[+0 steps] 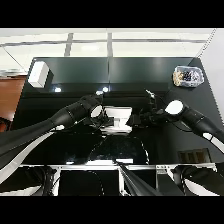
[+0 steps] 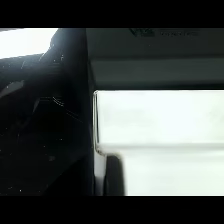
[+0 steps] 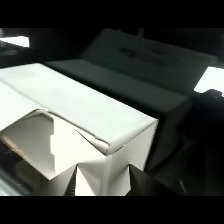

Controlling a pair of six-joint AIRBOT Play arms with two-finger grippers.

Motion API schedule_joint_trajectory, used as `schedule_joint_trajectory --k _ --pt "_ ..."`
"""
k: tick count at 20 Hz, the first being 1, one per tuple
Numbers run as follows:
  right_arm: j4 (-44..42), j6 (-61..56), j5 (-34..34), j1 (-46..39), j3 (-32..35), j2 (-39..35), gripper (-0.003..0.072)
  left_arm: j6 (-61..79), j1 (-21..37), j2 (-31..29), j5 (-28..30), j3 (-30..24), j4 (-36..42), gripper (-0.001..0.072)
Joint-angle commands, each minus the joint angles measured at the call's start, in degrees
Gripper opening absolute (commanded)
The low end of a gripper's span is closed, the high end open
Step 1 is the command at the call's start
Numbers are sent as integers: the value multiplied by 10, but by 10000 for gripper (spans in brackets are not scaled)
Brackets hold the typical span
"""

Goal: Fold the box and place the chain.

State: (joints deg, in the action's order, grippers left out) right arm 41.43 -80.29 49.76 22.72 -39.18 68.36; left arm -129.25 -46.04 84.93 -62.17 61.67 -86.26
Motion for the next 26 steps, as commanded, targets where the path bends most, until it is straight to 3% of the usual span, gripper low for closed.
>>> schedule_joint_trajectory --k 1,6,10,11,12,13,26 --pt "113 -124 -11 42 -33 18 359 0 0 0 0 0 0 25" --pt "235 -249 7 95 -94 56 358 0 0 0 0 0 0 25" --pt "337 -340 105 134 -164 104 358 0 0 0 0 0 0 25" --pt "370 -371 128 144 -178 113 347 0 0 0 0 0 0 25" --pt "400 -403 147 153 -188 118 242 0 0 0 0 0 0 25" --pt "419 -431 152 162 -192 121 239 0 0 0 0 0 0 25" --pt "393 -488 116 181 -192 135 238 0 0 0 -13 0 0 25"
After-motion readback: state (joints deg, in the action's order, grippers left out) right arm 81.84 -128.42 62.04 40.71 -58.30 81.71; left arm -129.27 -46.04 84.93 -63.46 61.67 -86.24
